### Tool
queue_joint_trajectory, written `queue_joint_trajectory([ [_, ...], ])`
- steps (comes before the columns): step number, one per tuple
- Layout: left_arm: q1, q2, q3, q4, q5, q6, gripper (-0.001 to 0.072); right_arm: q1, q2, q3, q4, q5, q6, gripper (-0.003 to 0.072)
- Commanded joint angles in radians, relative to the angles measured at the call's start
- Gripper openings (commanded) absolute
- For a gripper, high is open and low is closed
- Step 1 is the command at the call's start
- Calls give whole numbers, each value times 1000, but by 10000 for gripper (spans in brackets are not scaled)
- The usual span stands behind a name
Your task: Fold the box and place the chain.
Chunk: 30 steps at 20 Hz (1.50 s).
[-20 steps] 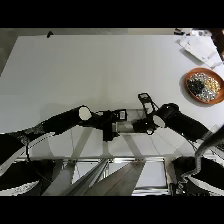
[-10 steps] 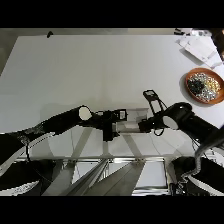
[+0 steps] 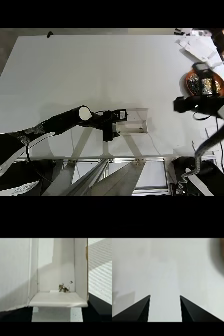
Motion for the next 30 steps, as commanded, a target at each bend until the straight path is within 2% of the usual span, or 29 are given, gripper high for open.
queue_joint_trajectory([
  [1,0,0,0,0,-4,0,276,-282,-119,43,-20,-169,-150,401],
  [3,0,0,0,0,-10,0,276,-395,-270,85,19,-266,-147,401],
  [7,0,0,0,0,-12,0,276,-524,-579,265,23,-235,-147,404],
  [10,0,0,0,0,-12,0,276,-544,-706,336,43,-230,-196,403],
  [11,0,0,0,0,-12,0,276,-544,-726,341,63,-238,-203,400],
  [13,0,0,0,0,-12,0,276,-544,-760,341,81,-250,-208,340],
  [19,0,0,0,0,-12,0,276,-544,-843,341,210,-259,-260,338],
  [21,0,0,0,0,-12,0,276,-545,-863,341,228,-282,-259,295],
  [23,0,0,0,0,-12,0,276,-544,-864,341,228,-300,-259,291],
  [26,0,0,0,0,-12,0,276,-545,-864,341,226,-307,-259,225],
  [28,0,0,0,0,-12,0,276,-544,-865,341,227,-311,-259,219],
  [29,0,0,0,0,-12,0,276,-545,-865,341,227,-309,-259,168],
  [30,0,0,0,0,-12,0,276,-545,-865,341,227,-308,-259,151],
])
